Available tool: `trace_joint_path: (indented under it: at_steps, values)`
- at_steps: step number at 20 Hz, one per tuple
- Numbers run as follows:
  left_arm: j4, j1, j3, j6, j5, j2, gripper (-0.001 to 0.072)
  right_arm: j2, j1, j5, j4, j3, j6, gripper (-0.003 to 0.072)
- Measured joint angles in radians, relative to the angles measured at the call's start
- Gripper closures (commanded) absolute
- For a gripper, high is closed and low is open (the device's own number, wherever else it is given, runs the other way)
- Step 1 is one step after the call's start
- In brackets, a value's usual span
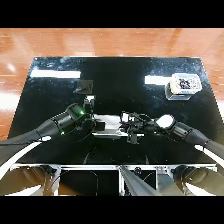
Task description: Fold the box and place the chain.
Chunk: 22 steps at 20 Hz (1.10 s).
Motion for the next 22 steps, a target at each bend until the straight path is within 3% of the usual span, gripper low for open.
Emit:
trace_joint_path:
  at_steps: [1, 2, 5, 10, 11, 12, 13, 14, 15, 16, 18, 20, 22]
  values:
    - [-0.002, 0.000, 0.000, 0.000, 0.000, 0.000, 0.0689, -0.006, 0.001, 0.000, 0.011, 0.000, -0.004, 0.0333]
    - [-0.004, 0.000, 0.000, 0.000, 0.000, 0.000, 0.0689, -0.012, 0.004, -0.003, 0.019, 0.000, -0.011, 0.0298]
    - [-0.009, 0.000, 0.000, 0.000, 0.000, 0.000, 0.0689, -0.024, 0.018, -0.020, 0.055, 0.000, -0.030, 0.0297]
    - [-0.013, 0.000, 0.000, 0.000, 0.000, 0.000, 0.0689, -0.029, 0.028, -0.033, 0.079, 0.000, -0.048, 0.0315]
    - [-0.013, 0.000, 0.000, 0.000, 0.000, 0.000, 0.0690, -0.029, 0.029, -0.034, 0.081, 0.000, -0.051, 0.0430]
    - [-0.013, 0.000, 0.000, 0.000, 0.000, 0.000, 0.0689, -0.029, 0.030, -0.035, 0.084, 0.000, -0.052, 0.0482]
    - [-0.014, 0.000, 0.000, 0.000, 0.000, 0.000, 0.0689, -0.029, 0.030, -0.034, 0.086, 0.000, -0.052, 0.0469]
    - [-0.014, 0.000, 0.000, 0.000, 0.000, 0.000, 0.0689, -0.030, 0.031, -0.035, 0.086, 0.000, -0.053, 0.0349]
    - [-0.015, 0.000, 0.000, 0.000, 0.000, 0.000, 0.0689, -0.030, 0.031, -0.035, 0.087, 0.000, -0.053, 0.0171]
    - [-0.016, 0.000, 0.000, 0.000, 0.000, 0.000, 0.0689, -0.030, 0.031, -0.037, 0.087, 0.000, -0.055, 0.0167]
    - [-0.016, 0.000, 0.000, 0.000, 0.000, 0.000, 0.0689, -0.030, 0.031, -0.041, 0.087, 0.000, -0.055, 0.0327]
    - [-0.017, 0.000, 0.000, 0.000, 0.000, 0.000, 0.0690, -0.030, 0.031, -0.043, 0.087, 0.000, -0.055, 0.0656]
    - [-0.017, 0.000, 0.000, 0.000, 0.000, 0.000, 0.0689, -0.030, 0.031, -0.043, 0.088, 0.000, -0.051, 0.0659]
